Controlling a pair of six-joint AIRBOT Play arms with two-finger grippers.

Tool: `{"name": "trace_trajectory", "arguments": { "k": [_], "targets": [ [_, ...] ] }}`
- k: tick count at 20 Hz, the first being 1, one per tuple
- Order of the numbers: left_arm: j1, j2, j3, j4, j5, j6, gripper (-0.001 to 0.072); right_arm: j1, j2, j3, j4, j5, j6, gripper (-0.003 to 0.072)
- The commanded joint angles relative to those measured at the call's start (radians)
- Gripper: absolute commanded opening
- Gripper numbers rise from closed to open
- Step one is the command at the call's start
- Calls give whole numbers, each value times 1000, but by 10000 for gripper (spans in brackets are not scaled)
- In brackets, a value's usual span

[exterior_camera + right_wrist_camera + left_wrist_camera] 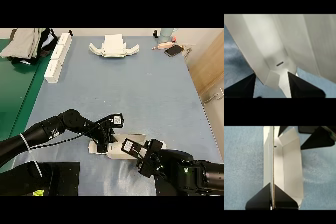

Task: Fold the box.

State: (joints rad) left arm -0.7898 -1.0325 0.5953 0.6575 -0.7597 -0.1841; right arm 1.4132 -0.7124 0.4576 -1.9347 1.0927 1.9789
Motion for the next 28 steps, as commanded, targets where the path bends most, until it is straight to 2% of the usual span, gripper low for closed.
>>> {"name": "trace_trajectory", "arguments": {
  "k": [1, 6, 9, 10, 11, 14, 17, 20, 22, 25, 28],
  "targets": [
    [-1, 1, 0, 0, 0, 0, 17, 1, 4, 26, -60, 93, 161, 584],
    [-1, 1, 0, 0, 0, 0, 17, 1, 1, 25, -106, 92, 228, 586],
    [-1, 1, 0, 0, 0, 0, 17, 0, 1, 25, -123, 43, 227, 586],
    [0, 1, 0, 0, 0, 0, 17, 0, 1, 25, -126, 42, 216, 650],
    [0, 1, 0, 0, 0, 0, 17, -3, 2, 25, -125, 42, 180, 720],
    [-1, 1, 0, 0, 0, 0, 17, -34, 6, 16, -90, 14, 10, 720],
    [0, 1, 0, 0, 0, 0, 17, -136, 41, -32, -38, -105, -80, 720],
    [-1, 1, 0, 0, 0, 0, 17, -296, 104, -81, 149, -237, -356, 720],
    [0, 1, 0, 0, 0, 0, 17, -426, 128, -102, 364, -288, -666, 720],
    [0, 1, 0, 0, 0, 0, 17, -624, 125, -113, 728, -274, -1176, 720],
    [0, 1, 0, 0, 0, 0, 17, -798, 81, -126, 946, -212, -1461, 720]
  ]
}}
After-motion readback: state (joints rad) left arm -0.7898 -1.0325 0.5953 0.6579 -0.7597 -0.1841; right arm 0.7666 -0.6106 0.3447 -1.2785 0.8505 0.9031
